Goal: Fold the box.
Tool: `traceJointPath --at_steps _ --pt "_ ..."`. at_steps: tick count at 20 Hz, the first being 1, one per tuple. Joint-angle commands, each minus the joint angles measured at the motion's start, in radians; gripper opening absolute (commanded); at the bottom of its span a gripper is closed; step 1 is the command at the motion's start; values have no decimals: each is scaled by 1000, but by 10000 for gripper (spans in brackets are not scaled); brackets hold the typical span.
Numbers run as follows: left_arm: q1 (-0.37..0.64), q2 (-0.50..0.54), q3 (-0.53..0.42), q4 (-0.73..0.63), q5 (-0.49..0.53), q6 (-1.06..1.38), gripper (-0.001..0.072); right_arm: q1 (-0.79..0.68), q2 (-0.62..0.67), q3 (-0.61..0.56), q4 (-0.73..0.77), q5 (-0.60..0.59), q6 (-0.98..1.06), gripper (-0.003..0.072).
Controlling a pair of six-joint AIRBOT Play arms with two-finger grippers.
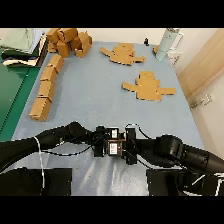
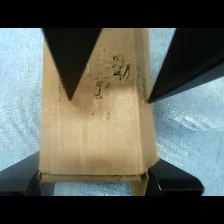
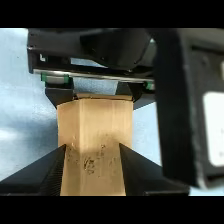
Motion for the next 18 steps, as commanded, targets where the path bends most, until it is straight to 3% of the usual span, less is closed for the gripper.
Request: traceJointPath --at_steps 1,3,5,8,10,12,13,16,17,18 --pt "0 0 0 0 0 0 603 26 -3 2 -63 8 2 503" --pt "0 0 0 0 0 0 603 40 -3 2 -65 6 3 499" --pt "0 0 0 0 0 0 603 44 -3 2 -66 4 5 382" --pt "0 0 0 0 0 0 603 44 0 2 -66 -3 10 273" --pt "0 0 0 0 0 0 603 44 13 2 -66 -6 10 263" --pt "0 0 0 0 0 0 603 44 34 2 -66 -21 10 164" --pt "0 0 0 0 0 0 603 44 43 2 -66 -28 10 158" --pt "0 0 0 0 0 0 603 44 56 2 -66 -30 10 160" --pt "0 0 0 0 0 0 603 44 58 2 -65 -30 10 210" --pt "0 0 0 0 0 0 603 44 60 2 -60 -29 10 450"
